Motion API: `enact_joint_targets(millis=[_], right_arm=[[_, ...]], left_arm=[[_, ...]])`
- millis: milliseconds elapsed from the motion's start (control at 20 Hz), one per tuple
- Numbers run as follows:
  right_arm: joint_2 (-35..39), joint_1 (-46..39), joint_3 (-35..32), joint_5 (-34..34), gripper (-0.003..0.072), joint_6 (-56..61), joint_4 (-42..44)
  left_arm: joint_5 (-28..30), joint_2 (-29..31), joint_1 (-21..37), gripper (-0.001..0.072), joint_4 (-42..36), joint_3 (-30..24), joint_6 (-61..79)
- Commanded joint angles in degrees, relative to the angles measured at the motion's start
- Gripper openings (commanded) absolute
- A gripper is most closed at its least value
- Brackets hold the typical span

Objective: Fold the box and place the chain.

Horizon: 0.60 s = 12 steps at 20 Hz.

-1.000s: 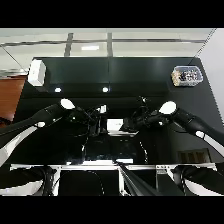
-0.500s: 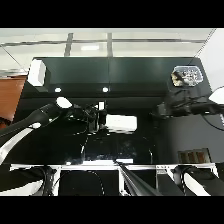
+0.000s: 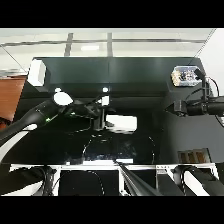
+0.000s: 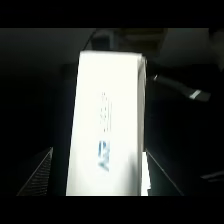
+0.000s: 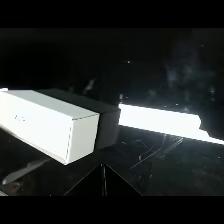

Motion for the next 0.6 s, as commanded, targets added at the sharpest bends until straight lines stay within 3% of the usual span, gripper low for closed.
enact_joint_targets(millis=[0, 150, 350, 550], right_arm=[[0.1, -0.5, 0.1, -0.3, 0.0013, 0.1, -0.1], [0.1, -0.5, 0.1, 0.0, 0.0013, 0.1, -0.1], [0.1, -0.5, 0.1, -0.1, 0.0013, 0.0, -0.1], [0.1, -0.5, 0.1, -0.3, 0.0013, 0.1, -0.1]], left_arm=[[-0.3, -7.5, -3.5, 0.0712, -0.3, 7.5, -8.1], [-5.1, -11.4, -3.4, 0.0712, 3.0, 10.2, -11.5], [-5.5, -11.6, -3.4, 0.0712, 8.1, 10.3, -13.6], [-7.3, -11.6, -3.7, 0.0712, 7.7, 10.3, -13.7]])
